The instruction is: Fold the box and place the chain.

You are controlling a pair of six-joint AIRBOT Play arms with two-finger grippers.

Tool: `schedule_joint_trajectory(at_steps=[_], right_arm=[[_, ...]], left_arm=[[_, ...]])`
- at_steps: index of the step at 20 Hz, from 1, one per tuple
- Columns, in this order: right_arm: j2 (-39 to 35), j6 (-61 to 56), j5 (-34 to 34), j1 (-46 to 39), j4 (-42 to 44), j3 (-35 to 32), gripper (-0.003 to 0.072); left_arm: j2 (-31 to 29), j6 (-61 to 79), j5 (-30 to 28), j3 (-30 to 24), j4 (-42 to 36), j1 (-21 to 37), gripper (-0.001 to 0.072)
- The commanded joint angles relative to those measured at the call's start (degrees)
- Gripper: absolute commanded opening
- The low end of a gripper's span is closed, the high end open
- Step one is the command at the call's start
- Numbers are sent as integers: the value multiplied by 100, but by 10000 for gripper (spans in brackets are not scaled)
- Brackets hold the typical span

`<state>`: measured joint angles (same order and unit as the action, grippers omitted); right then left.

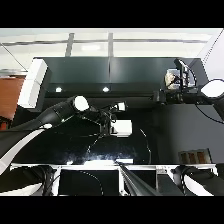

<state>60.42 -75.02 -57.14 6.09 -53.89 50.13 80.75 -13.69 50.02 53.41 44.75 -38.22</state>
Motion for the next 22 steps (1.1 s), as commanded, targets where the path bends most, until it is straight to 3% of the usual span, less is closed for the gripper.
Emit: schedule_joint_trajectory(at_steps=[1, 8, 9, 10, 11, 13, 17, 22], right_arm=[[0, 0, 48, 0, -17, 4, 37], [0, 0, 122, 0, -15, 4, 37], [0, 0, 122, -2, -15, 4, 37], [0, 0, 125, -2, -15, 4, 37], [-2, 0, 129, -2, -15, 4, 37], [-2, 0, 153, -2, -15, 4, 37], [-2, 0, 249, -2, 11, 4, 37], [-2, 7, 302, 0, 7, 4, 36]], left_arm=[[61, -28, -173, -4, 85, -24, 715], [476, -26, -584, -4, 140, -358, 702], [446, -31, -518, 2, 203, -361, 594], [372, -42, -380, 7, 461, -330, 290], [251, -363, -256, 11, 839, -260, 195], [-66, -1757, -127, 9, 1596, 63, 196], [-946, -3504, 962, -157, 2476, 1530, 179], [-2256, -3676, 1703, -1340, 2551, 4385, 163]])
